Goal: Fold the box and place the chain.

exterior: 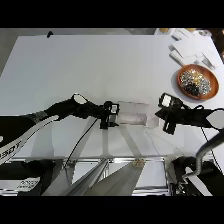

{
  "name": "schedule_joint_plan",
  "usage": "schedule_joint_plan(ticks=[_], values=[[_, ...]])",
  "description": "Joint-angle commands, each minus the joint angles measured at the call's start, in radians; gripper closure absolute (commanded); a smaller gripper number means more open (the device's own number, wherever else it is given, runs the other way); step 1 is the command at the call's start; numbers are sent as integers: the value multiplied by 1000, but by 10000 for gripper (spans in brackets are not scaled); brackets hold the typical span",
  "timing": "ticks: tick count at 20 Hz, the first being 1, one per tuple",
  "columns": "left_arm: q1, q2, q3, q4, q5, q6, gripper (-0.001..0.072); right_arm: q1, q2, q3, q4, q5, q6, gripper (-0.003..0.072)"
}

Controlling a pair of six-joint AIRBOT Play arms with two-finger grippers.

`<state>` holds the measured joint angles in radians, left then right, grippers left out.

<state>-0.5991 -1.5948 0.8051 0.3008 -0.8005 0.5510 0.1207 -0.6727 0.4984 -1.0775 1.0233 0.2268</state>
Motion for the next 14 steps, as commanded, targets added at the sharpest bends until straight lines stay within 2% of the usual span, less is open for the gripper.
schedule_joint_plan(ticks=[1, 2, 7, 10, 12, 14], values=[[0, -1, 0, 0, 0, -1, 561, 1, -28, -3, 6, 36, -275, 464], [0, -1, 0, 0, 0, -1, 561, 1, -55, -3, 43, 6, -328, 407], [0, -1, 0, 0, 0, -1, 561, 1, -193, -3, 111, -116, -476, 419], [0, 0, 0, 0, 0, -1, 561, 1, -270, -3, 111, -116, -499, 432], [0, 0, 0, 0, 0, -1, 561, 1, -290, -3, 113, -119, -498, 470], [0, -1, 0, 0, 0, -1, 561, 1, -300, -8, 113, -118, -498, 470]])
